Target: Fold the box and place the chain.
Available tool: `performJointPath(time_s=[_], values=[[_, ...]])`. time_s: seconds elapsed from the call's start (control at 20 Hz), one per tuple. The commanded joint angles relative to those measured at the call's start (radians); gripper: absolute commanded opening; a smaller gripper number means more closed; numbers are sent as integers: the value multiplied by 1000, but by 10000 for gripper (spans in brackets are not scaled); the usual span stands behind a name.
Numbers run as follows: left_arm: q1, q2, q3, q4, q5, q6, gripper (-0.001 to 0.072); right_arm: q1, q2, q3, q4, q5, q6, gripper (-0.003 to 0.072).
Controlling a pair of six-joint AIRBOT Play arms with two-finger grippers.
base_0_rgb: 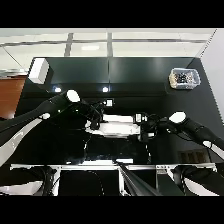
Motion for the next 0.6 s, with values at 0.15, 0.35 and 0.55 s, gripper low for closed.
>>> performJointPath(time_s=[0.15, 0.35, 0.55], values=[[0, 0, 1, 0, 3, -1, 27, 0, -14, 5, -60, -10, 45, 708], [0, 0, 1, 0, 3, -1, 26, 35, -32, 21, -117, -49, 116, 708], [0, 0, 1, 0, 2, -1, 26, 51, -34, 21, -136, -69, 134, 708]])
